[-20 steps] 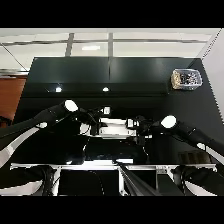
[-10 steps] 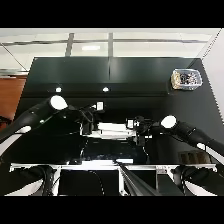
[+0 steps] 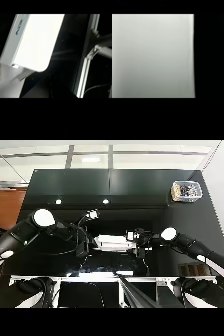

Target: Fold the box and place the chain.

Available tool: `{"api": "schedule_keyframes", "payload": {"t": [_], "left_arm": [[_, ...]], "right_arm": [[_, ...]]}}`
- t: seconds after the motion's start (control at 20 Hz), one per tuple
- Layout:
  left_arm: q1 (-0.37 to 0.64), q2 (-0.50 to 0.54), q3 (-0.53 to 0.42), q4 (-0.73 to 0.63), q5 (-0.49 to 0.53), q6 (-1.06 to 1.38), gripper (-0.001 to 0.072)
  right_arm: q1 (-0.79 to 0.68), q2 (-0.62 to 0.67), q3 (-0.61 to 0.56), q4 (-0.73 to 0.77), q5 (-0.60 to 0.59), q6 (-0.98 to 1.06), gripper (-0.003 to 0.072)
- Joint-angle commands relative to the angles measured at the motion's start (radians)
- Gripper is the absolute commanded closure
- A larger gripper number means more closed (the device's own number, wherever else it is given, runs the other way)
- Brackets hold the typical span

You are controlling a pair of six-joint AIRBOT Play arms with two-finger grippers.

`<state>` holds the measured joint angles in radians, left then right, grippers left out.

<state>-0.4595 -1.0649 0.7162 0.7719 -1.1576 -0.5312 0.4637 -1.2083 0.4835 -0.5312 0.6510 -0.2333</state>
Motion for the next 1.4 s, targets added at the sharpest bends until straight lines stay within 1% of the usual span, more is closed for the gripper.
{"api": "schedule_keyframes", "payload": {"t": [0.0,0.2,0.25,0.3,0.35,0.4,0.5,0.6,0.75,0.9,1.0,1.05,1.1,1.15,1.25,1.3,1.35], "left_arm": [[-0.022,0.005,-0.048,-0.177,0.202,-0.019,0.0681],[-0.023,-0.038,-0.051,-0.212,0.537,-0.014,0.0682],[-0.023,-0.067,-0.050,-0.205,0.594,-0.014,0.0682],[-0.022,-0.107,-0.047,-0.179,0.627,-0.014,0.0682],[-0.022,-0.147,-0.041,-0.145,0.630,-0.015,0.0682],[-0.022,-0.192,-0.029,-0.120,0.600,-0.019,0.0683],[-0.022,-0.271,-0.006,-0.107,0.510,-0.043,0.0683],[-0.023,-0.322,0.014,-0.106,0.423,-0.080,0.0683],[-0.017,-0.320,0.027,-0.106,0.416,-0.082,0.0684],[0.017,-0.228,0.062,-0.099,0.415,-0.106,0.0685],[0.066,-0.137,0.057,-0.068,0.358,-0.111,0.0685],[0.099,-0.091,0.047,-0.020,0.315,-0.140,0.0685],[0.137,-0.051,0.031,0.023,0.272,-0.201,0.0684],[0.179,-0.014,0.005,0.032,0.223,-0.268,0.0684],[0.247,0.036,-0.077,-0.031,0.134,-0.265,0.0683],[0.254,0.039,-0.112,-0.066,0.086,-0.195,0.0681],[0.245,0.035,-0.140,-0.081,0.027,-0.034,0.0575]], "right_arm": [[0.000,0.001,0.001,-0.002,0.005,-0.003,0.0588],[0.000,0.001,0.001,-0.001,0.005,-0.003,0.0589],[0.000,0.001,0.001,-0.001,0.005,-0.003,0.0589],[0.000,0.001,0.001,-0.001,0.005,-0.003,0.0589],[0.000,0.001,0.001,-0.001,0.005,-0.003,0.0589],[0.000,0.001,0.001,-0.001,0.005,-0.003,0.0589],[0.000,0.001,0.001,-0.001,0.005,-0.003,0.0589],[0.000,0.001,0.001,-0.001,0.005,-0.003,0.0589],[0.000,0.001,0.001,-0.001,0.005,-0.003,0.0589],[0.000,0.001,0.001,-0.001,0.005,-0.003,0.0589],[0.000,0.001,0.001,-0.001,0.005,-0.003,0.0589],[0.000,0.001,0.001,-0.001,0.005,-0.003,0.0589],[0.000,0.001,0.001,-0.001,0.005,-0.003,0.0589],[0.000,0.001,0.001,-0.001,0.005,-0.003,0.0589],[0.000,0.001,0.001,-0.001,0.005,-0.003,0.0589],[0.000,0.001,0.001,-0.001,0.005,-0.003,0.0589],[0.000,0.001,0.001,-0.001,0.005,-0.003,0.0589]]}}
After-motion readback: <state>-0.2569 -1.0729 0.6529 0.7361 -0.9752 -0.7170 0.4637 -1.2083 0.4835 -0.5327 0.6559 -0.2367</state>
